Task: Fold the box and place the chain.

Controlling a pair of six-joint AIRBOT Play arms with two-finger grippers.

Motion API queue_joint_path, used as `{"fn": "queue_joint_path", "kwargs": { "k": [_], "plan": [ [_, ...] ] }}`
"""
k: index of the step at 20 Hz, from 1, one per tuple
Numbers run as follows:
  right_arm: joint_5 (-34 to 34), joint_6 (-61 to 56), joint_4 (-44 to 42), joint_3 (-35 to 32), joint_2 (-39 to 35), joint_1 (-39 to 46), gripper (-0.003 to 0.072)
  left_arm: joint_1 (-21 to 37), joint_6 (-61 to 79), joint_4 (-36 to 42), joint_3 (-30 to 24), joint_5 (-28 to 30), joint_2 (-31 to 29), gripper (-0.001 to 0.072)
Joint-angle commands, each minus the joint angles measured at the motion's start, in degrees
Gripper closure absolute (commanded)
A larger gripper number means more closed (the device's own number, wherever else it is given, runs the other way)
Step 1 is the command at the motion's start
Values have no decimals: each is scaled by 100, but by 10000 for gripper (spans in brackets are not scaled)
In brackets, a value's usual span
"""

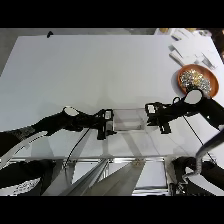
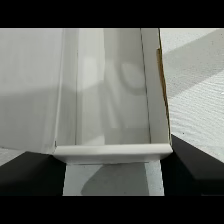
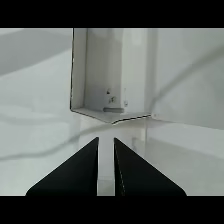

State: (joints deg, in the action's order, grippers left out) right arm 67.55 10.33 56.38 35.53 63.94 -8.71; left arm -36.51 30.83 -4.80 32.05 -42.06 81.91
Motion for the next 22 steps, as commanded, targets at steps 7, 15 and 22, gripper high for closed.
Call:
{"fn": "queue_joint_path", "kwargs": {
  "k": [7, 15, 22],
  "plan": [
    [-874, 369, -616, -446, 72, -57, 593, -2, -2, 2, 2, 0, -2, 639],
    [-1121, 929, -1652, -901, 72, -74, 591, -2, 0, 2, 2, 2, -2, 639],
    [-1294, 894, -1735, -911, 90, -380, 339, -2, 0, 2, 2, 2, -2, 639]
  ]
}}
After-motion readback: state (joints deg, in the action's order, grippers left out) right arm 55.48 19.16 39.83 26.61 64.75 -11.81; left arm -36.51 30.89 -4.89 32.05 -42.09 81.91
